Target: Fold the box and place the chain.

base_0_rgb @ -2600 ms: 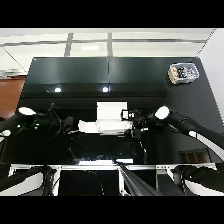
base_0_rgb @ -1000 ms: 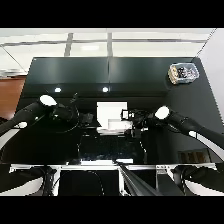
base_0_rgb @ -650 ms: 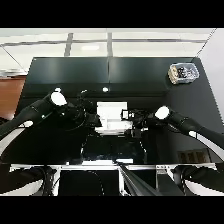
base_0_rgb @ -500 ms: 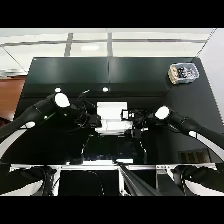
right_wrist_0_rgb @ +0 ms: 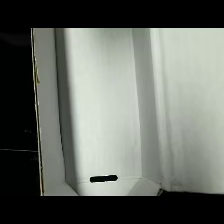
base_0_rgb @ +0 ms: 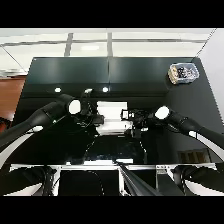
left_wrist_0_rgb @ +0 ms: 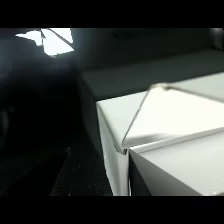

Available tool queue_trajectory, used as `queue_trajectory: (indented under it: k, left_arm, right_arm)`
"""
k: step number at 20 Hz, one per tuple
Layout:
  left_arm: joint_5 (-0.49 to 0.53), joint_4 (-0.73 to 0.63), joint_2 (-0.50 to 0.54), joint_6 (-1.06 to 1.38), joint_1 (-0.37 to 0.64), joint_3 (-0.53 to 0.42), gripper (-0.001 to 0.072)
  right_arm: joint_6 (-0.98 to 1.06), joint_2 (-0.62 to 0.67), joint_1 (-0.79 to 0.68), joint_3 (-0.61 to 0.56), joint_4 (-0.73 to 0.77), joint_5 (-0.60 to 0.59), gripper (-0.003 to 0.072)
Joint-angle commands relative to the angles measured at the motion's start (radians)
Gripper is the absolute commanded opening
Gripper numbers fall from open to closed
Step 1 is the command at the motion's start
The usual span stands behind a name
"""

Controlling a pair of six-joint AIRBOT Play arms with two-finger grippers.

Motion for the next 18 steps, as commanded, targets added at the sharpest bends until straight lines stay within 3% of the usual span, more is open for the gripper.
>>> queue_trajectory:
  k: [1,4,10,11,12,13,18]
  left_arm:
    - [-0.082,0.148,-0.018,-0.189,-0.070,0.048,0.0407]
    - [-0.074,0.187,-0.043,-0.278,-0.124,0.076,0.0407]
    - [-0.063,0.129,-0.099,-0.305,-0.145,0.092,0.0406]
    - [-0.063,0.129,-0.102,-0.305,-0.145,0.092,0.0396]
    - [-0.063,0.129,-0.105,-0.305,-0.145,0.092,0.0302]
    - [-0.055,0.129,-0.106,-0.305,-0.145,0.092,0.0264]
    - [-0.053,0.128,-0.116,-0.321,-0.145,0.103,0.0264]
  right_arm:
    - [0.000,-0.001,0.000,0.000,0.000,0.001,0.0229]
    - [0.000,-0.001,0.000,0.000,0.000,0.001,0.0229]
    - [0.000,-0.001,0.000,0.000,-0.001,0.001,0.0230]
    - [0.000,-0.001,0.000,0.000,0.000,0.001,0.0229]
    - [0.000,-0.001,0.000,0.000,-0.001,0.001,0.0229]
    - [0.000,-0.001,0.000,0.000,-0.001,0.001,0.0229]
    - [0.000,-0.001,0.000,0.000,-0.001,0.001,0.0229]
